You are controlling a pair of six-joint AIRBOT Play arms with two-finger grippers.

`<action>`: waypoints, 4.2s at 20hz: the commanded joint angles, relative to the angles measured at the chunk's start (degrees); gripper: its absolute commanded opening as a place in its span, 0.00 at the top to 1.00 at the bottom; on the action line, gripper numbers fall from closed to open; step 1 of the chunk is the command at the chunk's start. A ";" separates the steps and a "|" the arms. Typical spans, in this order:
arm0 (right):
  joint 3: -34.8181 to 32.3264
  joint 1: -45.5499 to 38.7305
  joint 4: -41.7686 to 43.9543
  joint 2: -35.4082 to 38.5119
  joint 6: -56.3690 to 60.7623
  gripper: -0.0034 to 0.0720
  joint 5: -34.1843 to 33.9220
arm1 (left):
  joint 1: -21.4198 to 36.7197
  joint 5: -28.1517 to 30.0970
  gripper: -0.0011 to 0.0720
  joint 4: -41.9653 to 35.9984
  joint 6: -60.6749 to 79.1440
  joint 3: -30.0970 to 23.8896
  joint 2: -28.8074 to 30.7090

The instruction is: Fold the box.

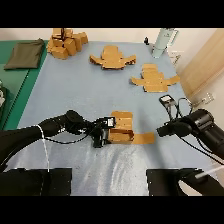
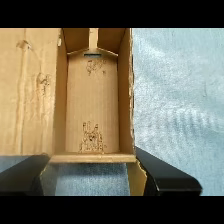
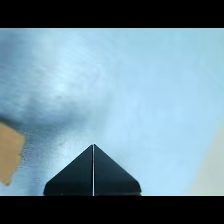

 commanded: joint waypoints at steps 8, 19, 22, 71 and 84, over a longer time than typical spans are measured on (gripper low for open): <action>-4.46 -5.05 39.93 -6.67 -10.03 0.95 10.82 | 0.04 0.02 0.30 0.02 0.00 0.07 -0.04; -3.93 -5.05 51.15 -6.60 -17.55 0.86 8.72 | 0.04 0.02 0.30 0.02 0.00 0.07 -0.04; -1.81 -5.05 51.25 -6.60 -17.46 0.67 6.32 | 0.04 0.04 0.30 0.02 0.02 0.07 -0.04; 21.73 27.89 11.58 -31.30 37.16 0.39 -7.89 | 0.04 0.04 0.30 0.02 0.00 0.07 -0.04; 23.69 22.38 5.33 -16.00 36.79 0.79 -14.71 | 0.04 0.04 0.30 0.02 0.00 0.07 -0.04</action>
